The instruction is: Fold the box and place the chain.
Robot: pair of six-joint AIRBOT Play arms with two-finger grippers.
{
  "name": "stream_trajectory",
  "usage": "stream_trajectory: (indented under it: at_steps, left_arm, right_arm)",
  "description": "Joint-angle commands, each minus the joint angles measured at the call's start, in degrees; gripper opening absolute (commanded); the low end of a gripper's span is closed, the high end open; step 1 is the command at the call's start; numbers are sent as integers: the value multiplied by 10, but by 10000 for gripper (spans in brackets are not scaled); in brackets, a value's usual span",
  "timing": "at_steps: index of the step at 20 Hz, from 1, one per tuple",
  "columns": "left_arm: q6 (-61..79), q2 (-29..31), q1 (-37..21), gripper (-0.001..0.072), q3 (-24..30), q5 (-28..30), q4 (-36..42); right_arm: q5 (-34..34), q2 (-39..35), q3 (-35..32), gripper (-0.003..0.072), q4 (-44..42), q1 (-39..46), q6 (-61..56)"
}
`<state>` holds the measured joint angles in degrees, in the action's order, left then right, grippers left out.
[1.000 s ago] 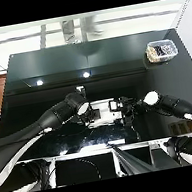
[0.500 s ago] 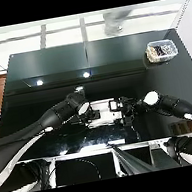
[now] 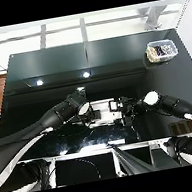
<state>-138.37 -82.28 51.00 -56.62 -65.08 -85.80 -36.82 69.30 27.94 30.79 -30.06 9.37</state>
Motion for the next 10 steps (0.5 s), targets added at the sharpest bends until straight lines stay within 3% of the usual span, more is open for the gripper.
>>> stream_trajectory:
  at_steps: [1,10]
  left_arm:
    - [-2,0,0,315,0,-1,-2]
    - [-1,5,0,315,0,-1,-5]
  right_arm:
    - [0,0,0,474,-1,-1,-2]
    - [0,0,0,474,-1,0,-2]
